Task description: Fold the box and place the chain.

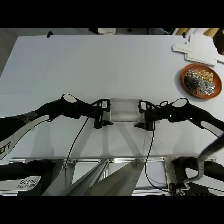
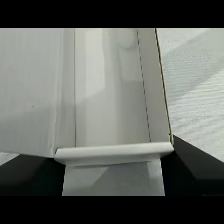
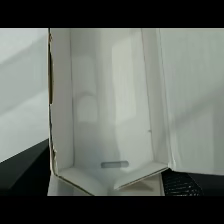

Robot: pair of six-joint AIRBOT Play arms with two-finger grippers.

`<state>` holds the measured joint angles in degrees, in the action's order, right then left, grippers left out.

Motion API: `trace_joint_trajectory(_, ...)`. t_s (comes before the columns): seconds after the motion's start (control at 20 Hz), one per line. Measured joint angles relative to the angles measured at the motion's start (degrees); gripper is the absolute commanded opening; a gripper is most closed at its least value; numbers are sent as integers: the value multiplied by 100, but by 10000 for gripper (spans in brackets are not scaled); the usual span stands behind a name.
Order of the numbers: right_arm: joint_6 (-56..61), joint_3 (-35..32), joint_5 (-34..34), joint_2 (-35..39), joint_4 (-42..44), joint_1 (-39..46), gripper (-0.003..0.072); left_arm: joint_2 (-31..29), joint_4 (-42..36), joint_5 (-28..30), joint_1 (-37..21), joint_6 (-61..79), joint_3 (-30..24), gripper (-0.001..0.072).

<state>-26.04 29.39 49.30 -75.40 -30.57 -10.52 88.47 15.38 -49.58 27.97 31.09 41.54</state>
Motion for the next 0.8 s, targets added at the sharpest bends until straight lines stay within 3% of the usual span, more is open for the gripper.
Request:
trace_joint_trajectory(0.3, 1294, 0, 337, 944, -1113, 616, 691, 0, 0, 13, 0, -7, 0, 82)
trace_joint_trajectory(0.5, 1930, -2, 907, 1786, -1515, 1102, 411, 0, 2, 11, 0, -9, 0, 82)
trace_joint_trajectory(0.6, 2094, -4, 1224, 2164, -1362, 1167, 57, 0, 2, 11, 0, -9, 0, 82)
trace_joint_trajectory(0.65, 2153, -4, 1360, 2302, -1167, 1158, 21, 0, 2, 9, 0, -9, 0, 82)
trace_joint_trajectory(0.8, 2245, -4, 1558, 2511, -369, 942, 18, 0, 4, 9, 0, -9, 0, 82)
